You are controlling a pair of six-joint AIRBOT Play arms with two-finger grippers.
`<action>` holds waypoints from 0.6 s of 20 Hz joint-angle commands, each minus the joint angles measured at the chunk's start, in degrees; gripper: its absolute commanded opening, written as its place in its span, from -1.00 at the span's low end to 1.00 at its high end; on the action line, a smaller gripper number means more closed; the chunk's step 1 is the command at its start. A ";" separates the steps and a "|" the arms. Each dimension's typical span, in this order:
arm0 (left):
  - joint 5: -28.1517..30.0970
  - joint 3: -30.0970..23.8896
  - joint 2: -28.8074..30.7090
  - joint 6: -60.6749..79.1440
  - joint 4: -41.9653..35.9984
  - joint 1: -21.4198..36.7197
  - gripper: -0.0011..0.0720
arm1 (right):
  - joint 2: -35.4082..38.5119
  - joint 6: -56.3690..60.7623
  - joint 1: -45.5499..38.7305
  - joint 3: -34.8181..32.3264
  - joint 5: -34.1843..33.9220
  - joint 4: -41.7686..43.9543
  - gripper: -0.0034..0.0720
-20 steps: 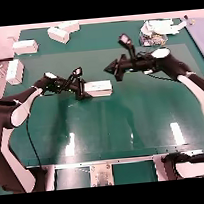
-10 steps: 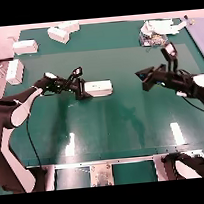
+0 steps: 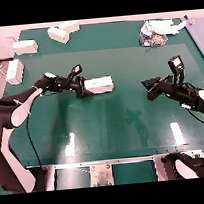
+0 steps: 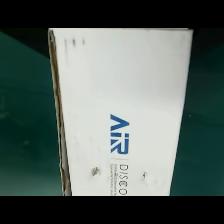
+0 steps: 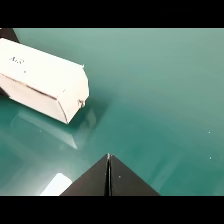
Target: Fold the box and place the chain.
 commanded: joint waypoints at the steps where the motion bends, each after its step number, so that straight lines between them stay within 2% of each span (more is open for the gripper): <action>1: 3.89 0.13 1.01 -0.13 -1.31 0.61 -0.93 | 0.26 0.28 -0.09 -0.33 0.15 0.00 -0.89; 7: 15.82 -0.44 8.81 -15.74 4.24 5.46 -0.94 | 0.26 0.35 -0.11 -0.33 0.13 0.02 -0.89; 12: 31.71 -8.11 19.08 -24.48 6.05 12.31 -0.94 | 0.24 0.72 -0.09 -0.33 0.13 0.02 -0.89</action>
